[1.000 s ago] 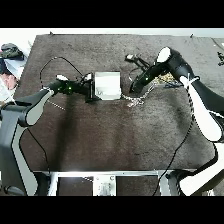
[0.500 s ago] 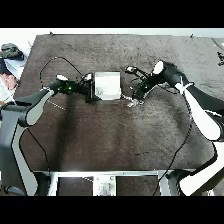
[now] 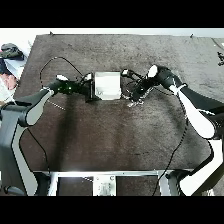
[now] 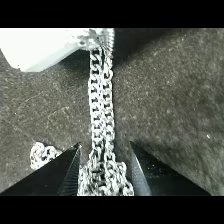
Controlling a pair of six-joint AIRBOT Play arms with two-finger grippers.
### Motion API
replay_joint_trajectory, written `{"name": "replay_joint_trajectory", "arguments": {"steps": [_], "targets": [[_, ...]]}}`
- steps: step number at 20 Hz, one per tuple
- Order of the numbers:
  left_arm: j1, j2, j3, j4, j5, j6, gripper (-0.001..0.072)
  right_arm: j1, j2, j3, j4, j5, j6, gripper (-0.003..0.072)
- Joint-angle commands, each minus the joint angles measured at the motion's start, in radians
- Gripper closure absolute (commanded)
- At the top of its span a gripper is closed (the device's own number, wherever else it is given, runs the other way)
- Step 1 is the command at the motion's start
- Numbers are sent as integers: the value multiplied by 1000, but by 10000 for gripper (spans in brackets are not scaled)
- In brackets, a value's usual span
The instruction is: Fold the box and place the chain.
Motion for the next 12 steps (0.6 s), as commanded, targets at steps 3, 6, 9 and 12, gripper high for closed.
{"name": "replay_joint_trajectory", "arguments": {"steps": [3, 6, 9, 12], "targets": [[-1, 0, 1, 0, 0, 0, 238, 9, -37, 0, -24, -10, -9, 360], [-1, 0, 1, 0, 0, 0, 239, 9, -30, 1, -23, 0, -8, 585], [-1, 0, 1, 0, 0, 0, 239, 9, 15, 2, 23, -1, -9, 671], [-1, 0, 1, 0, 0, 0, 238, 9, 113, 3, 83, -2, -10, 671]]}}
